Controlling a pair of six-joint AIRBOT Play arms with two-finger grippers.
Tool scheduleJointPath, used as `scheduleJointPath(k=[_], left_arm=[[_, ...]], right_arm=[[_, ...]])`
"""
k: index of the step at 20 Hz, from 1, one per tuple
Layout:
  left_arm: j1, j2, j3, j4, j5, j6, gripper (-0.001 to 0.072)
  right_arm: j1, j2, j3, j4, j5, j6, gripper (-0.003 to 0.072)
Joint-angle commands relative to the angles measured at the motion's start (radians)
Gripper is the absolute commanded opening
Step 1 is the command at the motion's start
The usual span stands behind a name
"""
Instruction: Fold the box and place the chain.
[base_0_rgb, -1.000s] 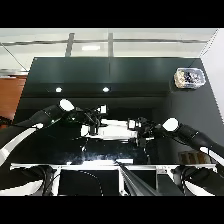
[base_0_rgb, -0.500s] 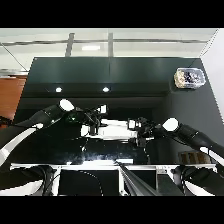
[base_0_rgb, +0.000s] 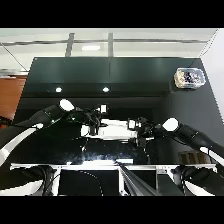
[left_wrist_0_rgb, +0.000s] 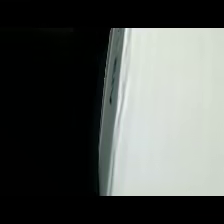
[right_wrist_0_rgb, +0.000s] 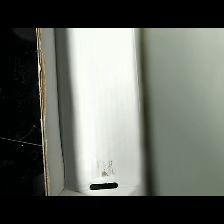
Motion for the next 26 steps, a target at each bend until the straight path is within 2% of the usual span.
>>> scheduleJointPath(k=[1,2,3,5,7,9,11,14,15,16,17,18,21,23,24,26], left_arm=[[0.000,0.000,0.001,-0.001,0.000,-0.012,0.0027],[0.000,0.000,0.001,-0.001,0.000,-0.012,0.0032],[0.000,0.003,0.001,0.000,0.000,-0.012,0.0100],[0.000,0.018,0.008,-0.001,0.001,-0.012,0.0421],[0.000,0.039,0.014,-0.001,0.001,-0.016,0.0519],[0.001,0.084,0.016,0.001,0.000,-0.028,0.0519],[0.000,0.141,0.016,0.054,-0.001,-0.093,0.0519],[0.000,0.234,0.016,0.235,-0.052,-0.281,0.0503],[0.000,0.266,0.016,0.304,-0.085,-0.361,0.0476],[0.000,0.292,0.016,0.372,-0.121,-0.446,0.0371],[0.001,0.316,0.016,0.436,-0.177,-0.533,0.0228],[0.001,0.336,0.016,0.476,-0.245,-0.598,0.0040],[0.002,0.379,0.016,0.480,-0.463,-0.731,0.0024],[-0.005,0.391,0.014,0.454,-0.499,-0.886,0.0024],[-0.009,0.394,0.005,0.407,-0.508,-0.888,0.0023],[-0.031,0.394,-0.035,0.270,-0.448,-0.859,0.0023]], right_arm=[[0.004,-0.002,0.000,-0.004,-0.001,-0.001,0.0398],[0.004,-0.002,0.000,-0.003,-0.002,-0.001,0.0398],[0.004,-0.002,0.000,-0.003,-0.001,0.000,0.0398],[0.004,-0.002,0.000,-0.003,-0.001,-0.001,0.0398],[0.004,-0.002,0.000,-0.003,-0.001,0.000,0.0398],[0.004,-0.002,0.000,-0.003,-0.001,-0.001,0.0398],[0.004,-0.002,0.000,-0.003,-0.001,-0.001,0.0398],[0.004,-0.002,0.000,-0.003,-0.001,-0.001,0.0398],[0.004,-0.002,0.000,-0.003,-0.001,-0.001,0.0398],[0.004,-0.002,0.000,-0.003,-0.001,-0.001,0.0398],[0.004,-0.002,0.000,-0.003,-0.001,-0.001,0.0398],[0.004,-0.002,0.000,-0.003,-0.001,0.000,0.0398],[0.004,-0.002,0.000,-0.001,-0.001,0.000,0.0398],[0.004,-0.002,0.000,-0.002,-0.001,0.000,0.0398],[0.004,-0.002,0.000,-0.001,-0.001,0.000,0.0398],[0.004,-0.002,0.000,-0.002,-0.001,0.000,0.0398]])
